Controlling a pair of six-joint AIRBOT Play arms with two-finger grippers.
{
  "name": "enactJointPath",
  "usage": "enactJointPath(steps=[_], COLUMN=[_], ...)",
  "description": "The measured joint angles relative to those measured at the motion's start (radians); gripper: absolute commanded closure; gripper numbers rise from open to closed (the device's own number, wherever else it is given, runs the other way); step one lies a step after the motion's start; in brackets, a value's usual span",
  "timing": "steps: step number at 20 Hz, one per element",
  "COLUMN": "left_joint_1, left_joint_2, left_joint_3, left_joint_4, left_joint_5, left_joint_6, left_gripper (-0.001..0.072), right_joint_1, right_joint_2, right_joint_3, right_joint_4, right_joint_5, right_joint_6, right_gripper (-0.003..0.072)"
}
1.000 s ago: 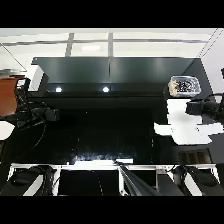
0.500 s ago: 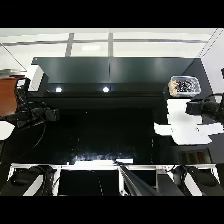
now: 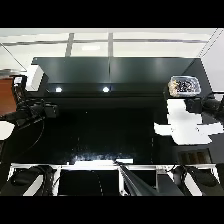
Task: Fold the box and place the chain.
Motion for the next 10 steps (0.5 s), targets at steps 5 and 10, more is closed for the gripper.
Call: enactJointPath(steps=[5,10], left_joint_1=[-0.001,-0.001], left_joint_2=[-0.018,-0.024], left_joint_3=[-0.001,-0.001], left_joint_4=[-0.005,-0.006], left_joint_5=[0.045,0.052], left_joint_6=[-0.003,-0.003], left_gripper=[0.0007,0.0007], right_joint_1=[-0.061,-0.492], right_joint_2=[-0.076,-0.285], right_joint_3=[-0.001,0.030], right_joint_4=[-0.231,-0.391], right_joint_5=[-0.033,-0.130], right_joint_6=[0.112,0.266], right_gripper=[-0.0022,-0.0023])
